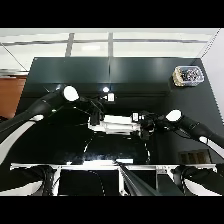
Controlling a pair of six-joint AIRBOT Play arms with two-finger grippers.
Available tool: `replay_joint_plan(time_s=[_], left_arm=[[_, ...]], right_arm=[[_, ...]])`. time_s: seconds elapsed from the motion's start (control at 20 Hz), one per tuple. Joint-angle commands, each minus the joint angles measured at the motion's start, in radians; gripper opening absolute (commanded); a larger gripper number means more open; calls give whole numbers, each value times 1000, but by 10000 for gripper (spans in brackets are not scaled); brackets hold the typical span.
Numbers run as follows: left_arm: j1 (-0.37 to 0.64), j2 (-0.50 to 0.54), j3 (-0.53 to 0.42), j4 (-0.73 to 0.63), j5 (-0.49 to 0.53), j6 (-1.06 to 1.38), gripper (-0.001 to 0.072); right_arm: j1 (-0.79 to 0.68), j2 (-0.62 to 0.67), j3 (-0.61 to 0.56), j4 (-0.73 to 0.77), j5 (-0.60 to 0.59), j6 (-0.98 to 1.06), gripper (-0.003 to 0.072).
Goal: Fold the box and place the chain.
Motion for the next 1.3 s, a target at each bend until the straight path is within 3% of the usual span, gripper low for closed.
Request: replay_joint_plan(time_s=[0.0,0.1,0.15,0.2,0.25,0.35,0.45,0.65,0.85,0.95,1.05,1.25], left_arm=[[2,124,0,218,-121,-236,431],[2,198,0,292,-220,-402,421],[1,224,-2,311,-267,-486,368],[0,243,-6,308,-313,-581,203],[-2,254,-15,274,-357,-643,25],[-27,256,-59,160,-390,-689,27],[-83,256,-142,27,-296,-691,26],[-170,256,-267,-128,91,-613,27],[-164,251,-287,-379,480,-421,31],[-163,248,-287,-436,637,-358,31],[-160,227,-287,-399,700,-353,30],[-143,141,-282,-289,690,-351,30]], right_arm=[[3,0,0,-8,13,-6,486],[3,0,0,-8,13,-6,484],[3,0,0,-8,13,-6,484],[3,0,0,-8,13,-6,371],[5,0,0,-8,13,-6,359],[5,0,0,-11,13,-6,344],[5,0,0,-11,13,-6,343],[5,0,0,-11,11,-6,344],[5,0,0,-10,11,-6,344],[5,0,0,-10,11,-6,344],[5,0,0,-10,11,-6,344],[5,0,0,-10,10,-6,344]])
